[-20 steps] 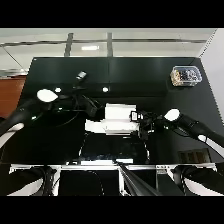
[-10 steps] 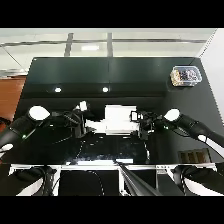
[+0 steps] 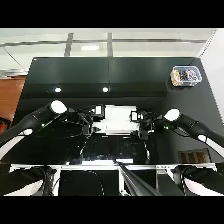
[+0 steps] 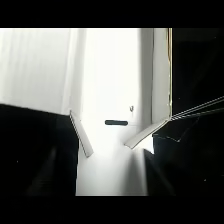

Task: Fold the box and place the chain.

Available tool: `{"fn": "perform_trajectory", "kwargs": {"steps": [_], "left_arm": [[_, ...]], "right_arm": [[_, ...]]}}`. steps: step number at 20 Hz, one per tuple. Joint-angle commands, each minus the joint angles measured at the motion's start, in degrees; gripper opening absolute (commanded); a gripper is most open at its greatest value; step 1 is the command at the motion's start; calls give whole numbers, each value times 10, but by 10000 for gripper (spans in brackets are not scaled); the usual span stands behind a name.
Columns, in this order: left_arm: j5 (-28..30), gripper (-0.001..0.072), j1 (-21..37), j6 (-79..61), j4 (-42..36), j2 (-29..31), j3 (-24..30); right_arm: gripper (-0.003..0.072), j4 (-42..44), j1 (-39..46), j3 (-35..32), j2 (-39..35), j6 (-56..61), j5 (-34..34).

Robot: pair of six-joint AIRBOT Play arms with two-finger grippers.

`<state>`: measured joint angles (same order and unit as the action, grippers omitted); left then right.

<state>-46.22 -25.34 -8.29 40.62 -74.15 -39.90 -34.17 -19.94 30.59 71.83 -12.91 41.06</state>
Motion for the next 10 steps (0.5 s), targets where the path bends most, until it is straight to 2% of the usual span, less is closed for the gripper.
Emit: {"fn": "perform_trajectory", "kwargs": {"steps": [1, 2, 3, 10], "left_arm": [[-41, 412, -7, -30, -1, -14, -10], [-39, 297, -12, -30, -2, -14, -10], [-30, 226, -18, -30, -7, -15, -10], [42, 225, -59, -19, -29, -16, -10]], "right_arm": [[181, 0, 0, 0, 0, 0, 0], [181, 0, 0, 0, 0, 0, 0], [181, 0, 0, 0, 0, 0, 0], [181, 0, 0, 0, 0, 0, 0]]}}
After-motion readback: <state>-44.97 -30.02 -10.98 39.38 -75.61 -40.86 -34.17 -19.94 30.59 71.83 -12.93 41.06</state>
